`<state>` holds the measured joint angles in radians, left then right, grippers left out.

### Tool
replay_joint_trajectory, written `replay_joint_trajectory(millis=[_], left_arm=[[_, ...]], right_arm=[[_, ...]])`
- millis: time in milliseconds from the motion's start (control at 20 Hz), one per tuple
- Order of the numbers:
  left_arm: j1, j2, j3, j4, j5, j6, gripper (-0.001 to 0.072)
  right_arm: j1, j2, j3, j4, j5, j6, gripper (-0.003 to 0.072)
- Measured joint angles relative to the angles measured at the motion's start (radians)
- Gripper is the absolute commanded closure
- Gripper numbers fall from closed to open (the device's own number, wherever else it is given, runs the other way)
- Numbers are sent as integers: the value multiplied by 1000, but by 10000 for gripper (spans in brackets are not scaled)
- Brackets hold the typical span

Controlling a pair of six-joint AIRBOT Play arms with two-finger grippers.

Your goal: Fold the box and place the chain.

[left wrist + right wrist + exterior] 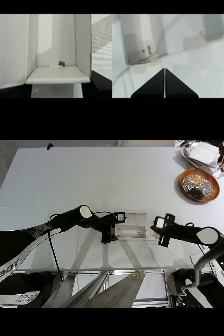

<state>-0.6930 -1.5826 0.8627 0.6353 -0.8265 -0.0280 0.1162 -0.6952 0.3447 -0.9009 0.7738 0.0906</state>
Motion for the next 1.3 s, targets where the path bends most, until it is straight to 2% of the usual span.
replay_joint_trajectory(millis=[150,350,550,750,950,1300], left_arm=[[0,0,0,0,0,1,578],[0,0,0,1,0,2,578],[0,0,0,1,0,2,578],[0,0,0,1,0,2,578],[0,0,0,1,0,2,578],[0,0,0,1,0,2,578]], right_arm=[[-83,54,0,-50,2,317,672],[-159,67,7,-214,16,742,673],[-193,2,37,-300,93,967,675],[-203,-134,62,-266,157,1020,676],[-206,-251,77,-142,220,963,676],[-204,-338,82,-38,264,905,673]])
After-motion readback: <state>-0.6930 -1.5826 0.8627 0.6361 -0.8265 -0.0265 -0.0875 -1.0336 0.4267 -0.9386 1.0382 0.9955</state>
